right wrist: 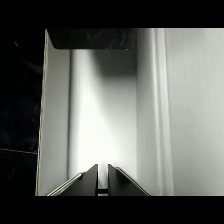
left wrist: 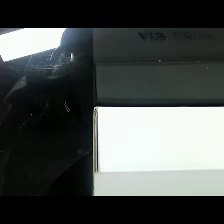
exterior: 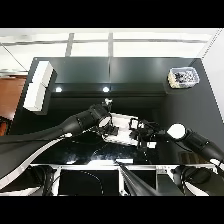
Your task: Fold the box and place the chain.
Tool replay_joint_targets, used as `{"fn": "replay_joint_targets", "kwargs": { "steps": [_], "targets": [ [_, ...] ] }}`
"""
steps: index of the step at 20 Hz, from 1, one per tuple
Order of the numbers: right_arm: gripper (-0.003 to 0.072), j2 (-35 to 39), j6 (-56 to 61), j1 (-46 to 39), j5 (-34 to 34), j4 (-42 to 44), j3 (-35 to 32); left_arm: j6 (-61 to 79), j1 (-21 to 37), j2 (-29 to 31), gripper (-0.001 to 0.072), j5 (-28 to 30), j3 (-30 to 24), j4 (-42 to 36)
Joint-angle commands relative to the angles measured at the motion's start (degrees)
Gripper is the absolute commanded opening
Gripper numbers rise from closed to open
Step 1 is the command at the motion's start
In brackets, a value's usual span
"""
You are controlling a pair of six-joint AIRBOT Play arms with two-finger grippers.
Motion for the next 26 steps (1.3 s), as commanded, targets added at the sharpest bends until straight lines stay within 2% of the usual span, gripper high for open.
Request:
{"fn": "replay_joint_targets", "kwargs": {
  "steps": [1,4,6,10,12,16,20,22,26],
  "targets": [
    [0.0047,2.1,8.0,-2.9,0.9,-2.1,2.0,0.0,0.5,0.0,0.0027,-1.9,0.0,0.3],
    [0.0047,6.0,20.0,-11.3,10.3,-11.9,6.1,-2.9,1.9,0.0,0.0027,-1.4,0.0,0.3],
    [0.0047,7.9,26.8,-18.8,15.9,-15.1,8.4,-2.9,2.9,0.0,0.0027,-1.5,0.0,0.2],
    [0.0047,6.7,54.5,-34.9,19.1,-16.9,7.4,-3.9,3.4,0.0,0.0028,-0.7,0.0,0.1],
    [0.0047,5.4,60.3,-39.1,21.3,-16.5,4.8,-3.9,3.4,0.0,0.0029,0.4,0.0,0.0],
    [0.0047,0.5,63.0,-39.8,26.2,-14.3,0.4,-3.9,3.4,0.0,0.0029,0.4,0.0,0.0],
    [0.0047,-6.3,63.0,-36.3,25.4,-10.4,-0.7,-3.9,3.4,0.0,0.0029,-0.4,0.0,0.0],
    [0.0047,-9.0,61.9,-33.6,24.2,-5.3,-0.7,-3.9,3.3,0.0,0.0029,-1.3,0.0,0.0],
    [0.0055,-10.8,52.1,-27.9,24.7,7.4,-0.4,-3.9,3.4,0.0,0.003,-1.9,0.0,0.0]
  ]
}}
